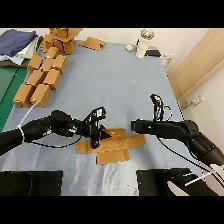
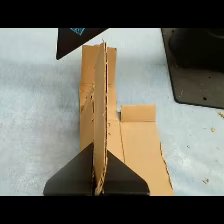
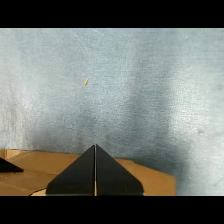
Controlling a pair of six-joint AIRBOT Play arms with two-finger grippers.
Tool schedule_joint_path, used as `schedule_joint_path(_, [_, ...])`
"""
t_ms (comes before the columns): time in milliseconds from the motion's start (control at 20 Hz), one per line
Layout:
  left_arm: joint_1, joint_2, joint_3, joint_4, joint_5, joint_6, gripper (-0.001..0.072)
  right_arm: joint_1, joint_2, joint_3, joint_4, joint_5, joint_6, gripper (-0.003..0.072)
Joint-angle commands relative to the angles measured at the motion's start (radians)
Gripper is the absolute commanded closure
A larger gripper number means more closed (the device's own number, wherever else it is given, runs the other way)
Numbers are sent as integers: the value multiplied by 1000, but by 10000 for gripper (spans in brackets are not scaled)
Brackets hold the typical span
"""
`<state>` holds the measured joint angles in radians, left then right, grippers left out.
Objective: Fold the box.
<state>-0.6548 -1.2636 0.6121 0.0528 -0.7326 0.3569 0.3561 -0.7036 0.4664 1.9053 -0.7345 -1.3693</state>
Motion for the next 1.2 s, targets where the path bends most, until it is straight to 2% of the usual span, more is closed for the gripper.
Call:
schedule_joint_path(0, [0,0,-2,58,6,-37,698,1,0,0,2,1,0,682])
schedule_joint_path(350, [25,19,-1,59,-12,-37,698,1,0,0,5,0,0,682])
schedule_joint_path(600, [38,30,-1,60,-60,-36,698,1,0,0,5,5,0,682])
schedule_joint_path(1150, [39,23,-2,60,-33,-25,697,1,0,0,5,5,0,682])
